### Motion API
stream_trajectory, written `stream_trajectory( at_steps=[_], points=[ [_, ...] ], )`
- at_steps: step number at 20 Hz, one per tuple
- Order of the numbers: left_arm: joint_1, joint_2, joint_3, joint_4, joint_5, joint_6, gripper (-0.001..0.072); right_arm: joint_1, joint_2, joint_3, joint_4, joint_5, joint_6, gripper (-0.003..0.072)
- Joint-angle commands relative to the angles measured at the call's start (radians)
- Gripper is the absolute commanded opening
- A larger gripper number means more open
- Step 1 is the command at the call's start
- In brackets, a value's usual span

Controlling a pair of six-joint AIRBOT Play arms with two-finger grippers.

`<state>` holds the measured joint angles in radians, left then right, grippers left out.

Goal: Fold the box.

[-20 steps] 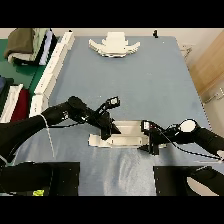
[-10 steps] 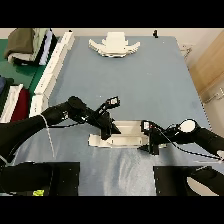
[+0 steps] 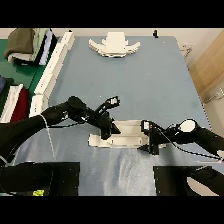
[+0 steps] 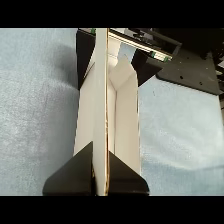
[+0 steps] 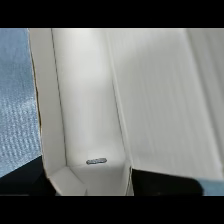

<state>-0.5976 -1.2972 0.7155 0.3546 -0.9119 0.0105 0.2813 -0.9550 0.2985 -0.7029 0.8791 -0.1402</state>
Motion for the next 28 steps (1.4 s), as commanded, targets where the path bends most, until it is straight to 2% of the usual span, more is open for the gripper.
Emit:
stream_trajectory(
  at_steps=[1,2,3,4,8,10,12,13,14,15,16,18,21,25,28],
  points=[
    [-0.001,-0.003,0.000,-0.003,0.004,-0.003,0.0017,0.000,0.001,0.001,0.000,0.002,0.000,0.0604],
    [-0.001,-0.004,0.000,-0.002,0.003,-0.003,0.0053,0.000,0.001,0.001,0.000,0.002,0.000,0.0604],
    [-0.001,-0.004,0.000,-0.003,0.005,-0.003,0.0397,0.000,0.001,0.001,0.000,0.002,0.000,0.0604],
    [0.001,-0.003,0.001,-0.002,0.005,-0.007,0.0571,0.000,0.001,0.001,0.000,0.002,0.000,0.0604],
    [0.001,0.014,0.002,0.056,-0.005,-0.083,0.0570,0.000,0.001,0.001,0.000,0.002,0.000,0.0604],
    [0.010,0.060,0.002,0.202,-0.031,-0.248,0.0570,0.000,0.001,0.001,0.000,0.002,0.000,0.0604],
    [0.036,0.129,0.002,0.377,-0.071,-0.528,0.0567,0.000,0.001,0.001,0.000,0.002,0.000,0.0604],
    [0.054,0.167,0.002,0.430,-0.117,-0.695,0.0499,0.000,0.001,0.001,0.000,0.002,0.000,0.0604],
    [0.071,0.200,0.005,0.448,-0.184,-0.821,0.0124,0.000,0.001,0.001,0.000,0.002,0.000,0.0604],
    [0.081,0.230,0.008,0.441,-0.250,-0.855,0.0015,0.000,0.001,0.001,0.000,0.002,0.000,0.0604],
    [0.079,0.251,0.009,0.409,-0.283,-0.896,0.0015,0.000,0.001,0.001,0.000,0.002,0.000,0.0604],
    [0.051,0.263,0.009,0.259,-0.272,-0.972,0.0015,0.000,0.001,0.001,0.000,0.002,0.000,0.0604],
    [0.008,0.214,0.026,0.070,-0.125,-1.028,0.0015,0.000,0.001,0.002,0.000,0.002,0.000,0.0604],
    [0.007,0.057,0.158,0.030,-0.049,-1.059,0.0015,0.000,0.001,0.001,0.000,0.002,0.000,0.0604],
    [0.010,-0.050,0.217,0.031,0.029,-1.109,0.0014,0.000,0.001,0.001,0.000,0.002,0.000,0.0604]
  ],
)
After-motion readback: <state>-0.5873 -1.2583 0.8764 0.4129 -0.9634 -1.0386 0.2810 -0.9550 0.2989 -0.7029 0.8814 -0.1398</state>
